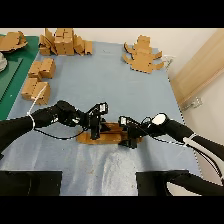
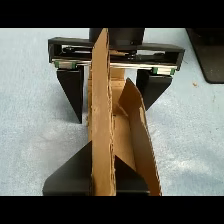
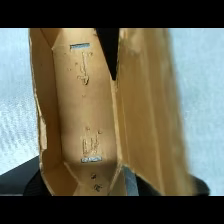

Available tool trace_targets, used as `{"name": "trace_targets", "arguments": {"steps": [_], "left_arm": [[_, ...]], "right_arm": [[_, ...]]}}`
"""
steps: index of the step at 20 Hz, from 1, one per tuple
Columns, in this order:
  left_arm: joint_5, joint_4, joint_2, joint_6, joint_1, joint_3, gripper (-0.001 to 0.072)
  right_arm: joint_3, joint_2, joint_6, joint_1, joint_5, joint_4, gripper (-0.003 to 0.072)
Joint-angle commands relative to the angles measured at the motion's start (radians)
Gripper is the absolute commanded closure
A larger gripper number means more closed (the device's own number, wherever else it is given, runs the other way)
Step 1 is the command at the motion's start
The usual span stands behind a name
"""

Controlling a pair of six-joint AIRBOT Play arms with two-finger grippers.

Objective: Fold the box.

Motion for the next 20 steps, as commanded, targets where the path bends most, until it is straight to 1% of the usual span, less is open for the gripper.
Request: {"name": "trace_targets", "arguments": {"steps": [1, 3, 20], "left_arm": [[0.000, 0.000, 0.000, 0.000, 0.000, 0.000, 0.0699], [0.000, 0.000, 0.000, 0.000, 0.000, 0.000, 0.0698], [0.000, 0.000, 0.000, 0.000, 0.000, 0.000, 0.0699]], "right_arm": [[0.000, -0.014, -0.014, 0.000, -0.005, 0.000, 0.0014], [0.000, -0.014, -0.014, 0.000, -0.004, 0.000, 0.0123], [0.000, -0.013, -0.014, 0.000, -0.004, 0.000, 0.0123]]}}
